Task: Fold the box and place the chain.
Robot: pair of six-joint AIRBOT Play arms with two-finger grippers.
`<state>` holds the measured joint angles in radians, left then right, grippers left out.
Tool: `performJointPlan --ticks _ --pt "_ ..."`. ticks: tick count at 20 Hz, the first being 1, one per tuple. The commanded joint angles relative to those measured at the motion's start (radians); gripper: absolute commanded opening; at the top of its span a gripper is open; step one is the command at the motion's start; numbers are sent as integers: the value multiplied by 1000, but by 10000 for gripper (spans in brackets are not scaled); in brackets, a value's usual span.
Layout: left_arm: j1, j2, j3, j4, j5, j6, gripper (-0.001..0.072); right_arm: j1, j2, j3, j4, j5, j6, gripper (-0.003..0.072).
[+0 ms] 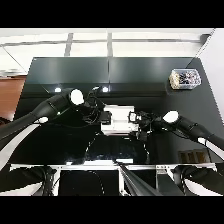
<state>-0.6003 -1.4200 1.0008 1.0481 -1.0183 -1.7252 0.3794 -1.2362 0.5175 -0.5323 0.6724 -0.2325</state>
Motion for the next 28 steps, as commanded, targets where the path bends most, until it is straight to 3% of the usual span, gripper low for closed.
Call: performJointPlan --ticks 1,9,15,20,28 --pt "-34 0 2 59 21 -48 497 1 -1 0 0 0 0 66" --pt "-131 0 2 329 9 -255 497 1 -1 0 0 0 0 66" --pt "-153 -27 29 340 -17 -310 496 1 -1 0 0 0 0 66" --pt "-195 -122 140 439 -154 -331 494 1 -1 0 0 0 0 66" --pt "-200 -167 141 349 -86 -424 492 1 -1 0 0 0 0 66"
